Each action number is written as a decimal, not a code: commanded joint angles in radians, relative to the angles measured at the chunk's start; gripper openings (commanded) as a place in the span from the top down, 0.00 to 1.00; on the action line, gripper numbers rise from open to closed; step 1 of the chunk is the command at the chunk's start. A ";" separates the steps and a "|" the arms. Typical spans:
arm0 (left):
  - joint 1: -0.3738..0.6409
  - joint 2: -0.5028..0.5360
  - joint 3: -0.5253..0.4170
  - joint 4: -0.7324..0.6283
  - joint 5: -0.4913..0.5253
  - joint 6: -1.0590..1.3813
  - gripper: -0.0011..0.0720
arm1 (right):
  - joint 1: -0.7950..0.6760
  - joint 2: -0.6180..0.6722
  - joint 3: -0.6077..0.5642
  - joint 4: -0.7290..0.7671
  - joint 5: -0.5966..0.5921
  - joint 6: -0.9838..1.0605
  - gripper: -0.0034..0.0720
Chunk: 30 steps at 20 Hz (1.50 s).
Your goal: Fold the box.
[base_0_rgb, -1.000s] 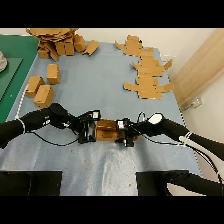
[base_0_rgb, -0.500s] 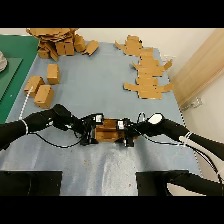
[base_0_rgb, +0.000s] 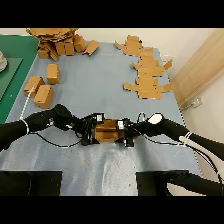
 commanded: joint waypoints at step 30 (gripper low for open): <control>0.042 -0.003 0.002 0.050 -0.066 -0.079 0.03 | 0.000 0.000 0.000 0.001 -0.001 0.000 0.32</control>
